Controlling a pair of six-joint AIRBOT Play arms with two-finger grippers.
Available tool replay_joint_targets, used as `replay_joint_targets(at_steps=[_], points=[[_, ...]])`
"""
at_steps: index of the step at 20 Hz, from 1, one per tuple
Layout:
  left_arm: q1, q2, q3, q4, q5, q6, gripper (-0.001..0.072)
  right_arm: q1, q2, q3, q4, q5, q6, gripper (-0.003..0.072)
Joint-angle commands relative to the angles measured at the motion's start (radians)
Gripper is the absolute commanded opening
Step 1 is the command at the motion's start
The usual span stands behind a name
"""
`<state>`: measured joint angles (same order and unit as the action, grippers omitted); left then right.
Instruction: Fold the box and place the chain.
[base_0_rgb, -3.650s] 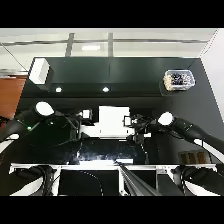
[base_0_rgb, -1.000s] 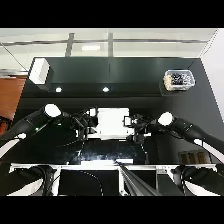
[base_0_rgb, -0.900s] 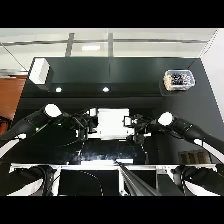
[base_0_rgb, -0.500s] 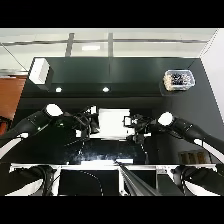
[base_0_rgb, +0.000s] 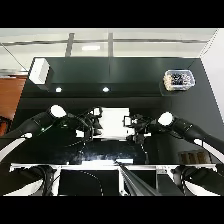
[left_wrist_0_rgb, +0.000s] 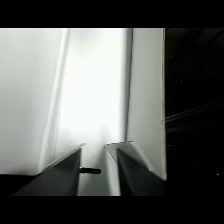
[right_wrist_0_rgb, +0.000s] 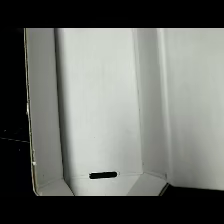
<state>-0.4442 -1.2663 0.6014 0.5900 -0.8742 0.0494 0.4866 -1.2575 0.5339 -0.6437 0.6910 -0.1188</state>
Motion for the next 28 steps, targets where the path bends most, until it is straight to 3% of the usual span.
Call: replay_joint_targets(at_steps=[1, 2, 3, 4, 5, 6, 7, 8, 9, 12, 15, 17, 19, 22, 26, 28], points=[[-0.003, -0.001, 0.0, 0.004, 0.019, 0.003, 0.0403, 0.0, 0.0, 0.0, 0.0, 0.0, -0.001, 0.0245], [-0.003, -0.001, 0.0, 0.004, 0.022, 0.003, 0.0347, 0.0, 0.0, 0.0, 0.0, 0.0, -0.001, 0.0245], [-0.003, -0.001, 0.0, 0.004, 0.021, 0.003, 0.0228, 0.0, 0.0, 0.0, 0.0, 0.0, -0.001, 0.0245], [-0.003, -0.002, 0.0, 0.003, 0.021, 0.003, 0.0258, 0.0, 0.0, 0.0, 0.0, 0.0, -0.001, 0.0245], [-0.003, -0.002, 0.0, 0.003, 0.021, 0.003, 0.0397, 0.0, 0.0, 0.0, 0.0, 0.0, 0.0, 0.0245], [-0.003, -0.002, 0.0, 0.004, 0.023, 0.003, 0.047, 0.0, 0.0, 0.0, 0.0, 0.0, -0.001, 0.0245], [-0.003, -0.002, 0.0, 0.005, 0.023, 0.003, 0.043, 0.0, 0.0, 0.0, 0.0, 0.0, -0.001, 0.0245], [-0.003, -0.001, 0.002, 0.008, 0.025, 0.003, 0.0155, 0.0, 0.0, 0.0, 0.0, 0.0, -0.001, 0.0245], [-0.001, 0.001, 0.008, 0.033, 0.02, -0.005, 0.0031, 0.0, 0.0, 0.0, 0.0, 0.0, -0.001, 0.0245], [0.044, 0.05, 0.039, 0.211, -0.004, -0.192, 0.0031, 0.0, 0.0, 0.0, 0.0, -0.001, 0.0, 0.0245], [0.191, 0.149, 0.043, 0.37, -0.005, -0.454, 0.0031, 0.0, 0.0, 0.0, 0.0, -0.001, 0.0, 0.0245], [0.35, 0.184, 0.043, 0.396, -0.032, -0.757, 0.0032, 0.0, 0.0, 0.0, 0.0, -0.001, 0.0, 0.0245], [0.502, 0.184, 0.043, 0.389, -0.132, -0.901, 0.0031, 0.0, 0.0, 0.0, 0.0, -0.001, -0.001, 0.0245], [0.649, 0.183, -0.01, 0.353, -0.162, -1.228, 0.0031, 0.0, 0.0, 0.0, 0.0, -0.001, 0.0, 0.0245], [0.655, 0.133, -0.108, 0.257, -0.322, -1.252, 0.0031, 0.0, 0.0, 0.0, 0.0, -0.001, 0.0, 0.0245], [0.601, 0.073, -0.124, 0.248, -0.33, -1.249, 0.003, 0.0, 0.0, 0.0, 0.0, 0.0, -0.001, 0.0245]])
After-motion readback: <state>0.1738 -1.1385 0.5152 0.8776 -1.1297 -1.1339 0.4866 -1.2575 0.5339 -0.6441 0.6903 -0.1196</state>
